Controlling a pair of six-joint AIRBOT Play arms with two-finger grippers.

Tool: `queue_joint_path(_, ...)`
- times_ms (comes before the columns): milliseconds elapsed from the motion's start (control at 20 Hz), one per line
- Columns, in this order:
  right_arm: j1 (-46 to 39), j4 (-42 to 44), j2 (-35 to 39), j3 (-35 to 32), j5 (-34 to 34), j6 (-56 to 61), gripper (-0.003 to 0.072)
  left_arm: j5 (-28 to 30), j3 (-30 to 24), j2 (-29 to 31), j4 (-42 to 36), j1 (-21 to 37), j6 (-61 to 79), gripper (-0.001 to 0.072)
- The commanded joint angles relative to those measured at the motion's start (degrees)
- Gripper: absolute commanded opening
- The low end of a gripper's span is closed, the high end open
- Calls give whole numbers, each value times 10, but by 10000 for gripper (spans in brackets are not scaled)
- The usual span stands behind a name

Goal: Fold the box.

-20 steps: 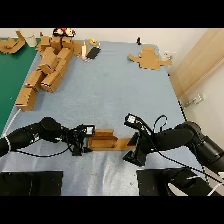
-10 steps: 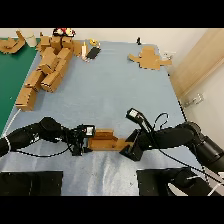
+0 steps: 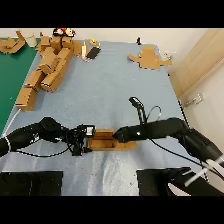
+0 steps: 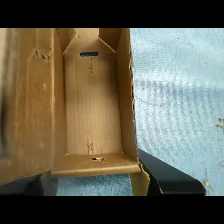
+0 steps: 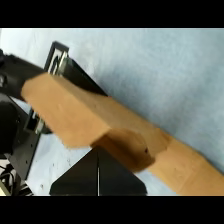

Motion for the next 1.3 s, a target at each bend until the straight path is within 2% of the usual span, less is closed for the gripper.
queue_joint_path(0,0,42,-94,44,50,-60,3,0,0,0,0,1,-2,515)
queue_joint_path(150,0,25,-177,91,62,-83,3,0,0,0,0,1,-2,515)
queue_joint_path(350,1,17,-257,95,43,-101,3,0,0,0,0,1,-3,515)
queue_joint_path(750,0,5,-277,92,41,-129,2,0,0,0,0,1,-2,515)
queue_joint_path(900,-2,-19,-245,100,38,-136,2,0,0,0,0,1,-2,515)
queue_joint_path(1050,-2,-124,-161,111,31,-92,2,0,0,0,0,1,-2,515)
queue_joint_path(1200,-2,-262,-70,111,-32,-18,3,0,0,0,0,1,-2,515)
queue_joint_path(1250,-2,-275,-48,108,-60,-12,2,0,0,0,0,1,-2,515)
